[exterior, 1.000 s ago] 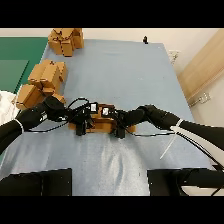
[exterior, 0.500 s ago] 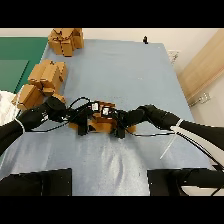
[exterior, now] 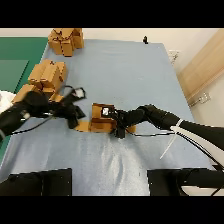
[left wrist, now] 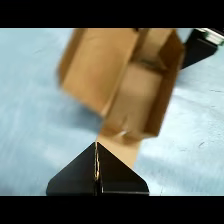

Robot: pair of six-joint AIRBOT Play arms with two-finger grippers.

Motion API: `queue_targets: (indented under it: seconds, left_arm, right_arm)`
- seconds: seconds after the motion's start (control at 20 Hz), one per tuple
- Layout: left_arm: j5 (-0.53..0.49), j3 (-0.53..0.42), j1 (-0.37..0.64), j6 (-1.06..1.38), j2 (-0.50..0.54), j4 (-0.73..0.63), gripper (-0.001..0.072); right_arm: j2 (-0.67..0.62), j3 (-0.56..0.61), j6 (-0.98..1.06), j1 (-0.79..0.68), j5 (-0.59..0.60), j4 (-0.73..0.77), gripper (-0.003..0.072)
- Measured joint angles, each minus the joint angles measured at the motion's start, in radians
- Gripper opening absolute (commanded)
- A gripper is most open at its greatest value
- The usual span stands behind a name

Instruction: Fold the box.

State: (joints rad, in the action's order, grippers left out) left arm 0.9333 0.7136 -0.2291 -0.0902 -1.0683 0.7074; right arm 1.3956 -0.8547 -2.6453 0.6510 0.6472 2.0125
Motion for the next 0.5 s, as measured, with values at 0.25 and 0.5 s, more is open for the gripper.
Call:
queue_targets:
  seconds: [0.25, 0.5]
  left_arm:
    - [0.067, -0.020, 0.252, -0.501, 0.075, 0.184, 0.0008]
    - [0.113, -0.039, 0.263, -0.806, -0.031, 0.256, 0.0012]
  right_arm:
    - [0.000, 0.000, 0.000, 0.000, 0.000, 0.000, 0.0371]
    - [0.000, 0.000, 0.000, 0.000, 0.000, 0.003, 0.0371]
